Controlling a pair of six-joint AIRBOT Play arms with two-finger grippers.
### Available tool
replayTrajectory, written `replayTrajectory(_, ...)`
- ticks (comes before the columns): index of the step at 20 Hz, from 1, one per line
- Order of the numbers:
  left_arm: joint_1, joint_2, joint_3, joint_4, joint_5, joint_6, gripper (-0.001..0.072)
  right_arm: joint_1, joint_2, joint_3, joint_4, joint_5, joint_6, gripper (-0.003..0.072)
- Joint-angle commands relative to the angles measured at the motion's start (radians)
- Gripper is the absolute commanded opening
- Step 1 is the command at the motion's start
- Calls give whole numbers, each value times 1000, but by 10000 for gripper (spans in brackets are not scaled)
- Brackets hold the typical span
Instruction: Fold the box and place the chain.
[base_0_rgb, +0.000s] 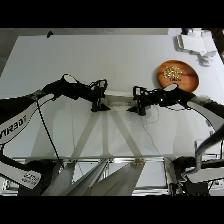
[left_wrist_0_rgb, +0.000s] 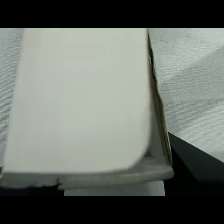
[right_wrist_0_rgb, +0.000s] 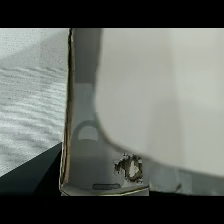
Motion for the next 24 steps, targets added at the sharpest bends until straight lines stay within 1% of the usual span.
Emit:
replayTrajectory(1, -1, -1, -1, 8, 3, -2, 257, 0, 0, 0, 0, 0, 0, 415)
replayTrajectory(9, -1, -1, -1, 8, 3, -2, 257, 0, 0, 0, 0, 1, 0, 415)
replayTrajectory(12, -1, -1, -1, 8, 3, -1, 257, 0, 0, 0, 11, 26, 0, 419)
replayTrajectory(13, -1, -1, -1, 8, 3, -2, 257, -2, 0, 0, 26, 23, 4, 493)
replayTrajectory(14, -1, -1, -1, 8, 3, -2, 257, -17, 0, 0, 31, 26, 21, 606)
replayTrajectory(15, -1, -1, -1, 8, 3, -2, 257, -37, 1, 0, 27, 26, 48, 638)
replayTrajectory(17, -1, -1, -1, 8, 3, -1, 257, -88, 20, 0, -45, 27, 61, 650)
replayTrajectory(20, -1, -1, -1, 8, 3, -2, 257, -159, 102, 0, -200, 55, 65, 649)
replayTrajectory(22, -1, -1, -1, 8, 3, -2, 257, -190, 173, 0, -261, 76, 117, 630)
replayTrajectory(23, -1, -1, -1, 8, 3, -1, 257, -196, 206, 0, -289, 79, 156, 513)
replayTrajectory(24, -1, -1, -1, 8, 3, -1, 257, -196, 242, 0, -322, 80, 198, 345)
